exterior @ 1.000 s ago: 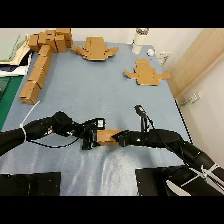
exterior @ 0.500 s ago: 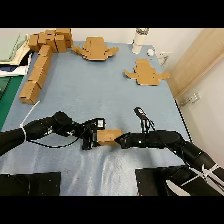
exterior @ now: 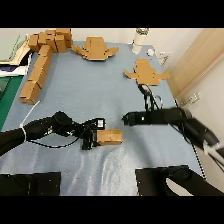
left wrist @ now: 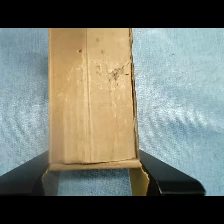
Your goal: Fold the box.
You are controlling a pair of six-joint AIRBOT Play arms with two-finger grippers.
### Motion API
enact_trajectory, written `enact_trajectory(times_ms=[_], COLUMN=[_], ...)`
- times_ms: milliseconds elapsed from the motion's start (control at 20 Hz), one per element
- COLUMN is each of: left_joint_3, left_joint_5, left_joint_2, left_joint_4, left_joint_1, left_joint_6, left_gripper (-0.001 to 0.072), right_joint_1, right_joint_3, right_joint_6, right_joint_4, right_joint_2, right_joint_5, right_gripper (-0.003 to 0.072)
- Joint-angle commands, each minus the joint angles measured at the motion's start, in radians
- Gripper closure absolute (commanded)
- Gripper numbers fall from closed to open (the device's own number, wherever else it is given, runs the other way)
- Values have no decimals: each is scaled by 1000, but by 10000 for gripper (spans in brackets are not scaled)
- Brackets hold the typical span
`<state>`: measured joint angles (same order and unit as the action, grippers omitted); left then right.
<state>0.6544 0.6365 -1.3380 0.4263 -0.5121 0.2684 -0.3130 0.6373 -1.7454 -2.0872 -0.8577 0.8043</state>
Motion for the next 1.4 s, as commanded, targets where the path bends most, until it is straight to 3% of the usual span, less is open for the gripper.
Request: enact_trajectory(times_ms=[0,150,300,1000,1200,1350], left_joint_3=[1,1,1,1,1,1], left_joint_5=[-1,0,0,-2,-42,-79], left_joint_2=[0,0,0,8,78,164], left_joint_4=[0,0,0,-6,36,168], left_joint_1=[0,0,0,2,44,133], left_joint_6=[0,0,0,-35,-148,-348], left_gripper=[235,234,234,235,235,235], right_joint_1=[58,58,58,58,58,58], right_joint_3=[246,428,500,501,501,501], right_joint_6=[113,103,104,104,104,104], right_joint_4=[344,407,351,326,326,327], right_joint_2=[-238,-447,-542,-554,-554,-554], right_joint_5=[153,217,207,252,252,252], right_gripper=[683,683,683,683,683,682])
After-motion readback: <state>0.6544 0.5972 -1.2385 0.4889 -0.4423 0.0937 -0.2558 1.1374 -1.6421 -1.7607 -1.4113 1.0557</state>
